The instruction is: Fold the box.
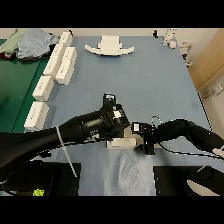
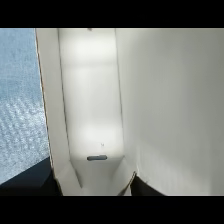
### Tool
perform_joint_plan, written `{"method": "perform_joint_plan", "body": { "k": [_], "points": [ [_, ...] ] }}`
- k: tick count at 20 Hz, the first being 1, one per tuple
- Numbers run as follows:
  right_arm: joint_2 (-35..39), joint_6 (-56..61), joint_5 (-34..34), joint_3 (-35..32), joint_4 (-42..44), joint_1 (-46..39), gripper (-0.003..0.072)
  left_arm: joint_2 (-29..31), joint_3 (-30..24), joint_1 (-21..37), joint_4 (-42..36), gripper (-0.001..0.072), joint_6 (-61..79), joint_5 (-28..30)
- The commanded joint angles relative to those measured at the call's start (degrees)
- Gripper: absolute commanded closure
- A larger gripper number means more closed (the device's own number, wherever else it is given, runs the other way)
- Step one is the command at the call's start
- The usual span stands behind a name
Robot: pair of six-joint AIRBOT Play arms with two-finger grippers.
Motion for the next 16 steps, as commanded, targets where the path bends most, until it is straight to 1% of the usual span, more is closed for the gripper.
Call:
{"method": "perform_joint_plan", "body": {
  "k": [1,2,3,6,9,10,11,13,15,16],
  "points": [
    [0.00,0.00,0.02,-0.02,0.00,0.00,0.0245,2.82,1.60,0.04,-0.22,0.0696,3.72,-10.97],
    [0.00,0.00,0.02,-0.02,0.00,0.00,0.0245,2.93,1.53,0.04,-0.31,0.0696,7.17,-11.69],
    [-0.02,0.00,0.02,-0.02,0.00,0.00,0.0246,2.91,1.53,0.00,-0.52,0.0696,12.90,-10.97],
    [0.00,0.00,0.02,-0.02,0.00,0.00,0.0246,2.95,0.50,0.11,-1.11,0.0699,29.62,-5.79],
    [-0.02,0.00,0.02,-0.02,0.00,0.00,0.0246,3.32,-0.79,0.11,-1.22,0.0700,38.01,-2.16],
    [0.00,0.00,0.02,-0.02,0.00,0.00,0.0246,4.66,-1.81,0.98,-2.78,0.0700,40.87,-0.26],
    [-0.02,0.00,0.02,-0.02,-0.02,0.00,0.0246,7.10,-3.76,2.80,-5.38,0.0701,44.57,2.51],
    [-0.02,0.00,0.02,-0.02,-0.02,0.00,0.0245,14.62,-10.95,8.07,-12.22,0.0702,56.04,9.53],
    [-0.02,0.00,0.02,-0.02,0.00,0.00,0.0246,22.77,-19.89,14.47,-22.08,0.0697,79.84,17.29],
    [0.00,0.00,0.02,-0.02,0.00,0.00,0.0246,26.32,-24.68,18.18,-27.41,0.0695,92.56,22.14]
  ]
}}
